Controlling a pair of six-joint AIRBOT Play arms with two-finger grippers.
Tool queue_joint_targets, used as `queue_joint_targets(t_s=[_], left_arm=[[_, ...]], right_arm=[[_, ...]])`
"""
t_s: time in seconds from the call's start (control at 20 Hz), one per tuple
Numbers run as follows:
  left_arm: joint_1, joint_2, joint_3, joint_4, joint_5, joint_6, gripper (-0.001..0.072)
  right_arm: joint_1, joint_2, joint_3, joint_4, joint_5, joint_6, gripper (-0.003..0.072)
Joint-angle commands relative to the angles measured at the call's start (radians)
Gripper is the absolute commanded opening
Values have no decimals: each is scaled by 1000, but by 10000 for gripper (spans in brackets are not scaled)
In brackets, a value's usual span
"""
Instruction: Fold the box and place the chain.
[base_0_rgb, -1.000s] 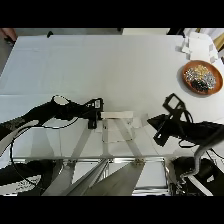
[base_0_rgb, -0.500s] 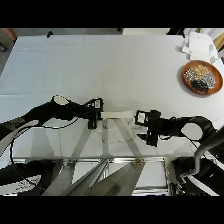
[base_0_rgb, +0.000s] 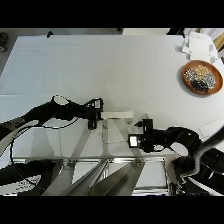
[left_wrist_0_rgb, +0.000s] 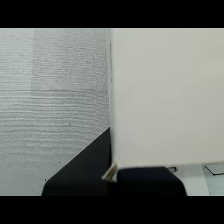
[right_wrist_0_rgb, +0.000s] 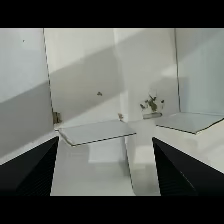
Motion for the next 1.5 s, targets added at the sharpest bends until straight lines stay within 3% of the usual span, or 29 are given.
queue_joint_targets(t_s=[0.0, 0.3, 0.55, 0.85, 1.45], left_arm=[[-1, -1, -1, -1, 0, 0, 10], [-1, -1, -1, -1, 0, 0, 10], [-1, -1, -1, 0, -1, 0, 10], [-1, -1, -1, 0, 0, 0, 10], [-1, -1, -1, 0, 0, 0, 10]], right_arm=[[31, 2, -18, -24, -40, 0, 646], [106, 116, -54, -24, -53, 11, 643], [141, 98, -88, -25, -117, 11, 643], [141, -18, -87, -40, -255, 7, 643], [141, -37, -88, -63, -255, 7, 641]])
